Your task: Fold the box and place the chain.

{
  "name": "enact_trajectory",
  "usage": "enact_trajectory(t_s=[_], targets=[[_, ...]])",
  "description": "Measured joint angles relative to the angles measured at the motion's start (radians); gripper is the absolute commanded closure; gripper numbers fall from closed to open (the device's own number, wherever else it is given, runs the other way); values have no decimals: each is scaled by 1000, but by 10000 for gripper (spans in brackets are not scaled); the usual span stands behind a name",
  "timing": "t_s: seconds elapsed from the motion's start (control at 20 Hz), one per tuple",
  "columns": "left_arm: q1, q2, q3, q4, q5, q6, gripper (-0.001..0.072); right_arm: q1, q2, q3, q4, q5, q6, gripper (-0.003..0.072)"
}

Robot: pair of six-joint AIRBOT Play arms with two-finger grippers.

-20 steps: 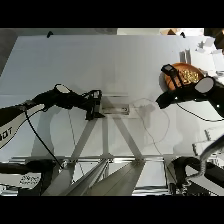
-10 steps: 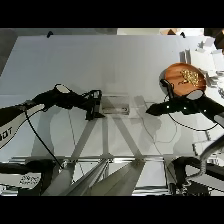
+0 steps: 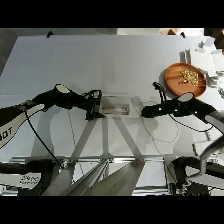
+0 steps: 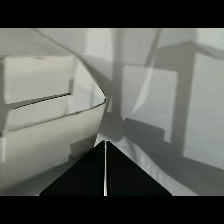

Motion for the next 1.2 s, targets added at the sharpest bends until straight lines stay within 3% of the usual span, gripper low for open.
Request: enact_trajectory(t_s=[0.15, 0.25, 0.5, 0.6, 0.65, 1.0, 1.2], targets=[[0, 0, 0, 0, 0, 0, 433, 9, -4, 0, 62, 34, -27, 674], [0, 0, 0, 0, 0, 0, 433, 11, -5, 0, 118, 55, -38, 582], [0, 0, 0, -1, 0, 0, 433, 14, 16, 0, 228, 74, -48, 566], [0, 0, 0, -2, 0, 0, 433, 14, 28, 0, 251, 76, -48, 377], [0, 0, 0, -2, 0, 0, 433, 17, 32, 0, 263, 76, -47, 352], [0, 0, 0, -2, 0, 0, 433, 100, 43, 0, 293, 5, -39, 352], [0, 0, 0, -2, 0, 0, 433, 152, 44, 11, 226, -67, -24, 353]])
